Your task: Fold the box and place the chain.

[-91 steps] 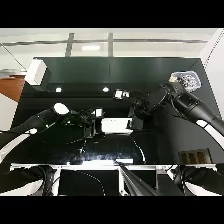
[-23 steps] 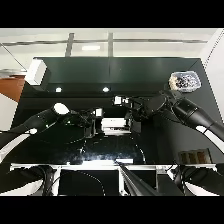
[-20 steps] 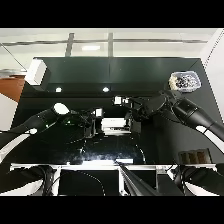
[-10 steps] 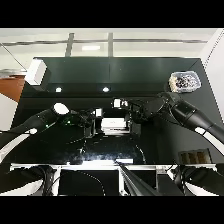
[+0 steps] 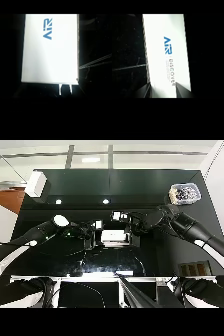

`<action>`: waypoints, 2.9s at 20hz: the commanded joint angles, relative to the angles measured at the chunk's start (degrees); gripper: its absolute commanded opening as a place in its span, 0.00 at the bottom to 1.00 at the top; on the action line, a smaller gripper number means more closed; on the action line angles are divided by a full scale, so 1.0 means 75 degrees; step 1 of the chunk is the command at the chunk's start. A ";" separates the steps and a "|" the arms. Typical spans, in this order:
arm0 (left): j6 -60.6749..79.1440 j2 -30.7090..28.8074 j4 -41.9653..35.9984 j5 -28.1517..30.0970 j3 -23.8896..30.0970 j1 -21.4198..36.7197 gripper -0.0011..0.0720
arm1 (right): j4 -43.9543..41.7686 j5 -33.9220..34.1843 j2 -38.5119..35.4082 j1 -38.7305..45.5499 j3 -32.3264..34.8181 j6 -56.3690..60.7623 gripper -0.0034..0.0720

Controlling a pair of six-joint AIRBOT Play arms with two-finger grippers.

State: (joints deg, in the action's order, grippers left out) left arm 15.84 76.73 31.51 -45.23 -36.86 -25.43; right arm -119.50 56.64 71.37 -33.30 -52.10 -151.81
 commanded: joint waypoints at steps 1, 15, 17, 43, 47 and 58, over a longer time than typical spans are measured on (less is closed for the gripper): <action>-0.0003 0.0006 -0.0003 0.0006 0.0000 -0.0003 0.67 | -0.0003 -0.0009 -0.0006 -0.0003 0.0000 -0.0012 0.54; -0.0003 0.0006 -0.0003 0.0006 0.0000 -0.0003 0.67 | 0.0411 -0.0023 -0.0227 -0.0003 -0.0003 0.0213 0.54; -0.0003 0.0006 -0.0003 0.0003 0.0000 -0.0003 0.67 | 0.0411 -0.0108 -0.0248 -0.0003 -0.0003 0.0216 0.54; -0.0003 0.0006 -0.0003 0.0003 0.0000 -0.0003 0.67 | 0.0341 -0.0125 -0.0169 -0.0003 0.0187 0.0277 0.48; -0.0003 0.0006 -0.0003 0.0006 0.0000 -0.0003 0.67 | 0.0379 -0.0125 -0.0510 0.0017 0.0079 0.0982 0.48; -0.0003 0.0006 -0.0003 0.0006 0.0000 -0.0003 0.67 | -0.3037 -0.0667 -0.1125 0.1326 0.1376 0.5301 0.07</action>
State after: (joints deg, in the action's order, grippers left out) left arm 15.81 76.75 31.48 -45.25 -36.86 -25.43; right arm -125.84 56.53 62.28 -24.91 -46.19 -117.75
